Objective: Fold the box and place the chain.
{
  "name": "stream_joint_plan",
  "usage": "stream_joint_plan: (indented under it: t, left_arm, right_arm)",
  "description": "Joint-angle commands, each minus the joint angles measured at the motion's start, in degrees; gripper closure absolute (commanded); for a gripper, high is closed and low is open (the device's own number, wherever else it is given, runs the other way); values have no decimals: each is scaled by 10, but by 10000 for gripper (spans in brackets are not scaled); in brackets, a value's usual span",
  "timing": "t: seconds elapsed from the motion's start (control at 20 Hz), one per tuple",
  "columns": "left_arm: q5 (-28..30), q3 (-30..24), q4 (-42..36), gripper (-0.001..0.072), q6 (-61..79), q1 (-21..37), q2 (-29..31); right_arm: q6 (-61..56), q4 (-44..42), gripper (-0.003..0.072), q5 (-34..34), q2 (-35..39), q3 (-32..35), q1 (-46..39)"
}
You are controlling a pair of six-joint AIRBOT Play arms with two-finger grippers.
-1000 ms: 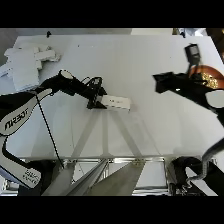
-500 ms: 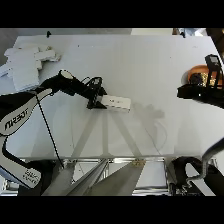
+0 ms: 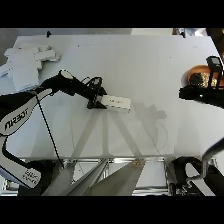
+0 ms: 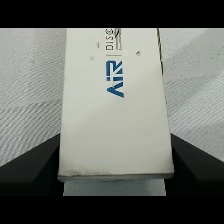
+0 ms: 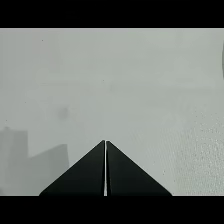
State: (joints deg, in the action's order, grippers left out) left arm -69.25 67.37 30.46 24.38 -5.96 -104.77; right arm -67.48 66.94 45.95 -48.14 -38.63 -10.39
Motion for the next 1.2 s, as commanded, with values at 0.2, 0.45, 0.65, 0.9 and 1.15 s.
stream_joint_plan:
  t: [0.2, 0.45, 0.65, 0.9, 1.15]
  left_arm:
    - [0, 0, 0, 204, 0, 0, 0]
    - [0, 0, 0, 231, 0, 0, 0]
    - [0, 0, 0, 611, 0, 0, 0]
    - [0, 0, 0, 700, -19, 0, 0]
    - [-9, 0, 0, 702, -80, 0, 0]
  right_arm:
    - [0, 1, 679, 1, 0, 0, 0]
    - [0, 1, 679, 1, 0, 0, 0]
    - [0, 1, 679, 1, 0, 0, 0]
    - [0, 1, 679, 1, 0, 0, 0]
    - [0, 1, 679, 1, 0, 0, 0]
